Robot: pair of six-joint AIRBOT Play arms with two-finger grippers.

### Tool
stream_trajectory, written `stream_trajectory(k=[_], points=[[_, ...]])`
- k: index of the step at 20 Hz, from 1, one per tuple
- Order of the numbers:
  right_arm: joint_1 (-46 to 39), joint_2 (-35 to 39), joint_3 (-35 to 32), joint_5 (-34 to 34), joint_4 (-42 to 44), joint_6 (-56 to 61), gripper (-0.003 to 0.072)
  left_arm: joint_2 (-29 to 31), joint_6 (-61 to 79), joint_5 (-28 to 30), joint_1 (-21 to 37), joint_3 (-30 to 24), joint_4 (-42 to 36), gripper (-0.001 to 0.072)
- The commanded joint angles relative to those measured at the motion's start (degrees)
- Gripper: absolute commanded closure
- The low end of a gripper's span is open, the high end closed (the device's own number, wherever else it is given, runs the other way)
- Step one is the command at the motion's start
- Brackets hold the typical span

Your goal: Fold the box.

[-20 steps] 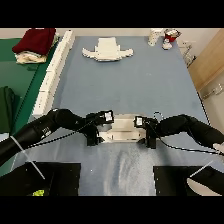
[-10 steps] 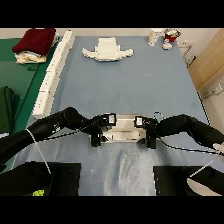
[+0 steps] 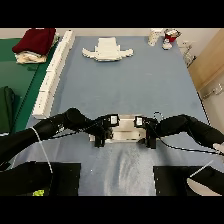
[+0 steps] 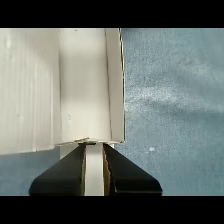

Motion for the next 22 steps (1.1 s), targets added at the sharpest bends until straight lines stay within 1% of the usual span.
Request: stream_trajectory(k=[1, 3, 6, 7, 8, 9, 14, 15, 16, 17, 19, 20, 22], points=[[0.0, 0.0, 0.0, 0.0, 0.0, 0.0, 0.0137, -0.9, 3.4, 1.7, -0.3, 0.0, -5.5, 0.0545], [0.0, 0.0, 0.0, 0.0, 0.0, 0.0, 0.0137, -1.2, 4.9, 1.6, -0.3, 0.0, -8.0, 0.0545], [0.0, 0.0, 0.0, 0.0, 0.0, 0.0, 0.0137, -1.2, 4.8, 1.6, -0.2, -0.1, -7.6, 0.0542], [0.0, 0.0, 0.0, 0.0, 0.0, 0.0, 0.0137, -1.2, 4.7, 1.6, -0.2, -0.1, -7.5, 0.0516], [0.0, 0.0, 0.0, 0.0, 0.0, 0.0, 0.0136, -1.2, 4.5, 1.6, -0.2, -0.1, -6.9, 0.0361], [0.0, 0.0, 0.0, 0.0, 0.0, 0.0, 0.0137, -1.2, 4.5, 1.6, -0.2, -0.3, -6.8, 0.0169], [0.0, 0.0, 0.0, 0.0, 0.0, 0.0, 0.0137, -1.2, -0.8, 1.6, -0.1, -0.4, -3.0, 0.0169], [0.0, 0.0, 0.0, 0.0, 0.0, 0.0, 0.0137, -1.2, -2.3, 1.6, -0.1, -0.4, -1.9, 0.0281], [0.0, 0.0, 0.0, 0.0, 0.0, 0.0, 0.0137, -1.0, -3.5, 1.5, -0.1, -0.4, 0.0, 0.0535], [0.0, 0.0, 0.0, 0.0, 0.0, 0.0, 0.0137, -0.7, -4.9, 0.8, -0.1, -0.3, 2.4, 0.0696], [0.0, 0.0, 0.0, 0.0, 0.0, 0.0, 0.0137, 0.8, -13.0, 0.4, -0.1, -0.1, 6.2, 0.0697], [0.0, 0.0, 0.0, 0.0, 0.0, 0.0, 0.0137, 2.3, -20.0, -0.2, 0.0, 0.2, 9.2, 0.0698], [0.0, 0.0, 0.0, 0.0, 0.0, 0.0, 0.0137, 6.6, -36.0, -3.4, 0.9, 1.0, 16.0, 0.0698]])
